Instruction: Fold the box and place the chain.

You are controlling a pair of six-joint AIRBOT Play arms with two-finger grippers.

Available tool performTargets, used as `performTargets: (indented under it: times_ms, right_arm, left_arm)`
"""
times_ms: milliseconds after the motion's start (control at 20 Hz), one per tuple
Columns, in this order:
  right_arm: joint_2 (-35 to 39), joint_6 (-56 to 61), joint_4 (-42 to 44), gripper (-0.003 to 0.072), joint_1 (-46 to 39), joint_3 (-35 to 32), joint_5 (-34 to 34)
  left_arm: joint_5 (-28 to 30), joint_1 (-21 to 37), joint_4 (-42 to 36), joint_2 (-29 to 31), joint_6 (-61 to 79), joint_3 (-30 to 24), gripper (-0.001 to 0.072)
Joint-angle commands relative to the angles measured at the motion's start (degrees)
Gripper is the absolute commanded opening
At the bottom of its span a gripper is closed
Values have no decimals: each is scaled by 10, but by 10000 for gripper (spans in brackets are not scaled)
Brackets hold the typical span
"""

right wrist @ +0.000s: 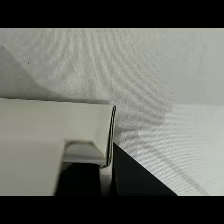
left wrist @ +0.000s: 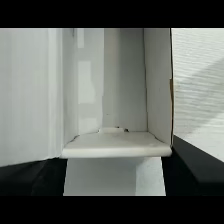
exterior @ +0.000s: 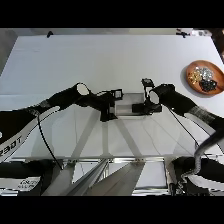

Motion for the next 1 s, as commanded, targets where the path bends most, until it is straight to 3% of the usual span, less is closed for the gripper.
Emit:
performTargets:
  times_ms: [0, 100, 350, 450, 500, 650, 700, 750, 800, 950]
  right_arm:
    - [0, -5, 7, 13, 2, 5, -2]
    - [0, -7, 7, 128, 10, 5, -3]
    - [0, -7, 7, 132, 20, 5, -2]
    - [0, -6, 7, 95, 20, 5, 0]
    - [0, -7, 7, 6, 20, 5, 2]
    - [0, -7, 4, 11, 20, 5, 8]
    - [0, -7, 3, 90, 20, 5, 10]
    - [0, -7, 2, 252, 20, 5, 12]
    - [0, -7, 2, 364, 20, 5, 15]
    - [5, -7, -17, 364, 19, 5, 36]
  left_arm:
    - [-3, 0, 0, 0, 2, 0, 495]
    - [-4, 0, 0, 0, 2, 0, 495]
    - [-3, 0, 0, 0, 2, 0, 495]
    - [-4, 0, 0, 0, 2, 0, 495]
    - [-4, 0, 0, 0, 2, 0, 495]
    - [-4, 0, 0, 0, 2, 0, 495]
    - [-4, 0, 0, 0, 2, 0, 495]
    - [-4, 0, 0, 0, 2, 0, 495]
    - [-4, 0, 0, 0, 2, 0, 495]
    - [-3, 0, 0, 0, 2, 0, 495]
